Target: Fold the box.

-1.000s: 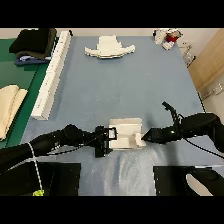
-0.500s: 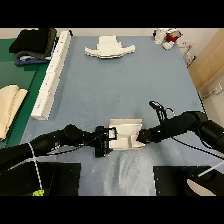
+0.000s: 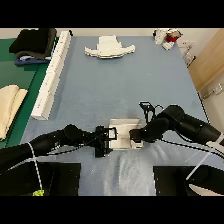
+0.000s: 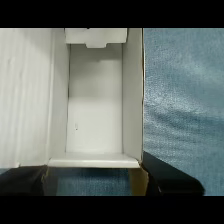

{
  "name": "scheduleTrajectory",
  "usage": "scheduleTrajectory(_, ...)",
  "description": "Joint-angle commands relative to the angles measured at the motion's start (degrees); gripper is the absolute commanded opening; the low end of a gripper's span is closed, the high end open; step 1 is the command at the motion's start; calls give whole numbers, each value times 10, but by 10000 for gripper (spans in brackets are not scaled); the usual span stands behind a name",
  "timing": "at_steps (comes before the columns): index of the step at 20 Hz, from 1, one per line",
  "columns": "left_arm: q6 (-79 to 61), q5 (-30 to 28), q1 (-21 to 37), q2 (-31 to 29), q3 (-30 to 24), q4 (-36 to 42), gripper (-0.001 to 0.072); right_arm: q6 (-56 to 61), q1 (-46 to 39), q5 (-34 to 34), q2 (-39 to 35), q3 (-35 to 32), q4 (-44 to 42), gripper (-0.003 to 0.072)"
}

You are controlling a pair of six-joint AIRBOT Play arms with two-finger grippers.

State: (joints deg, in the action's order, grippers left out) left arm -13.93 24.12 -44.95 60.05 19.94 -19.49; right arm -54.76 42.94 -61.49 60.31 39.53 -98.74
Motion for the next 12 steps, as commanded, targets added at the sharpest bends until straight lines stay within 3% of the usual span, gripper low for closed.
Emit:
scheduleTrajectory(1, 0, 0, 0, 0, 0, 0, 440, 99, 44, -24, 36, 28, 67, 409)
scheduleTrajectory(4, 0, 0, 0, 0, 0, 0, 440, 129, 58, -31, 55, 39, 83, 407)
scheduleTrajectory(9, 0, 0, 0, 0, 0, 0, 440, 129, 58, -39, 62, 39, 85, 281)
scheduleTrajectory(10, 0, 0, 0, 0, 0, 0, 440, 129, 58, -42, 62, 39, 86, 114)
scheduleTrajectory(11, 0, 0, 0, 0, 0, 0, 440, 129, 58, -45, 62, 39, 88, 35)
scheduleTrajectory(12, 0, 0, 0, 0, 0, 0, 440, 129, 58, -46, 62, 39, 90, 6)
